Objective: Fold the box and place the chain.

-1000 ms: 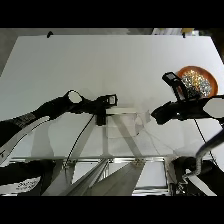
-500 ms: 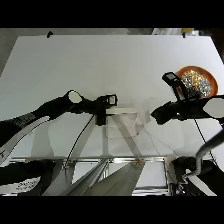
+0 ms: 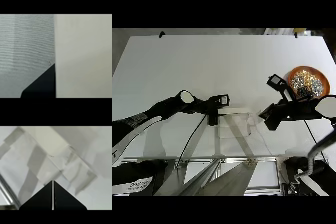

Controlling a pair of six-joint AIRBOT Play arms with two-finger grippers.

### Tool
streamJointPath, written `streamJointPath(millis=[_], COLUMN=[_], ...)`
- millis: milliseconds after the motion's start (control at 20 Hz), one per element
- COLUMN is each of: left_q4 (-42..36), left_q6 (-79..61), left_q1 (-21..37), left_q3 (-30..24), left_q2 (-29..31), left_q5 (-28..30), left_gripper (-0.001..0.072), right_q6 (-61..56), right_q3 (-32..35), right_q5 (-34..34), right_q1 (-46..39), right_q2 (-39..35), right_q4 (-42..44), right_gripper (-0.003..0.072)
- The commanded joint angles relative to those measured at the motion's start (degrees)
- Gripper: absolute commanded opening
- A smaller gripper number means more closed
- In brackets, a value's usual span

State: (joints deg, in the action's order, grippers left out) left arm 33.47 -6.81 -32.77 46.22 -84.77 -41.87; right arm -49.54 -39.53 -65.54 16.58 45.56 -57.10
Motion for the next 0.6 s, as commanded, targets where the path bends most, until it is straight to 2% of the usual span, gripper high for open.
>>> streamJointPath(millis=[0, 100, 150, 350, 450, 500, 550], left_q4=[0.02, 0.00, 0.02, 0.00, 0.00, 0.00, 0.00], left_q6=[0.00, 0.00, 0.00, -0.02, 0.00, 0.00, 0.00], left_q1=[-0.04, -0.07, -0.07, -0.04, -0.09, -0.09, -0.09], left_q3=[-0.02, -0.02, -0.02, -0.02, -0.02, -0.02, -0.02], left_q2=[-0.04, -0.04, -0.04, -0.04, -0.04, -0.04, -0.04], left_q5=[-0.11, -0.15, -0.13, -0.13, -0.20, -0.17, -0.35], left_gripper=[0.0011, 0.0011, 0.0011, 0.0011, 0.0011, 0.0011, 0.0011], right_q6=[15.58, 17.09, 17.64, 18.12, 18.05, 18.05, 18.05], right_q3=[2.49, 4.28, 4.37, 4.39, 4.66, 4.83, 5.31], right_q5=[5.49, 10.88, 11.08, 6.12, 5.55, 6.12, 8.13], right_q1=[4.85, 10.25, 12.98, 23.19, 23.17, 23.47, 23.80], right_q2=[0.52, 2.64, 4.50, 11.82, 12.55, 12.50, 12.28], right_q4=[6.62, 3.65, 1.09, -10.45, -10.60, -12.50, -13.97], right_gripper=[0.0014, 0.0015, 0.0015, 0.0015, 0.0031, 0.0149, 0.0348])
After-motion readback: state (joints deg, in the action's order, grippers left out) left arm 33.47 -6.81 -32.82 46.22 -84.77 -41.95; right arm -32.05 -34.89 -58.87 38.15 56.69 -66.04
